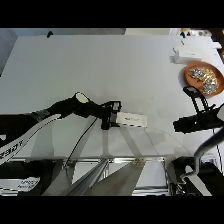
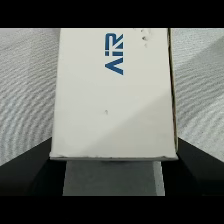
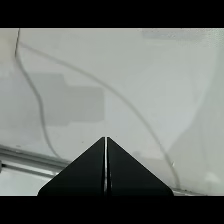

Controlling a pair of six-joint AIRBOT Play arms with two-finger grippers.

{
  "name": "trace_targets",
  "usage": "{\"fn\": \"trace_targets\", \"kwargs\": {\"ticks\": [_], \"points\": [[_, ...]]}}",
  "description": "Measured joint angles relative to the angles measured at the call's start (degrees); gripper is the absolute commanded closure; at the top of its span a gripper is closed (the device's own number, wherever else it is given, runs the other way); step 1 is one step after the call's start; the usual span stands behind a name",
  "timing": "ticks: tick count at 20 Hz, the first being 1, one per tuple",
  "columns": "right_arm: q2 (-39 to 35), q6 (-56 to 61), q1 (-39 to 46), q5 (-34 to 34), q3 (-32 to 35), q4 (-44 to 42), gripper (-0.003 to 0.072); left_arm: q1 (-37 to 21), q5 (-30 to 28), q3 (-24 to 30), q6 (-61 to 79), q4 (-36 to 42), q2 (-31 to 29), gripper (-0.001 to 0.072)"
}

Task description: Fold the box and place the chain.

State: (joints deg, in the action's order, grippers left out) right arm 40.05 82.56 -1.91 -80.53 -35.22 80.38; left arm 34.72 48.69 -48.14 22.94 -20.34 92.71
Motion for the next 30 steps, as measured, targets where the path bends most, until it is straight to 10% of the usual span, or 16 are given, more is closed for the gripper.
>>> {"fn": "trace_targets", "kwargs": {"ticks": [6, 9, 19, 30], "points": [[0.0, 0.4, 0.1, -0.4, 0.0, 0.0, 0.0669, 0.0, 0.0, 0.0, 0.0, 1.2, 0.0, 0.0348], [0.0, 0.5, 0.1, -0.4, 0.0, 0.0, 0.0669, 0.0, 0.1, 0.0, -0.2, 2.1, 0.0, 0.0706], [0.0, 0.6, 0.1, -0.5, 0.0, 0.0, 0.0669, -7.9, 1.4, 0.0, -9.9, 0.2, -16.3, 0.0707], [0.0, 0.6, 0.1, -0.5, 0.0, 0.0, 0.0669, -42.4, -0.9, 1.3, -43.4, -17.9, -35.4, 0.0708]]}}
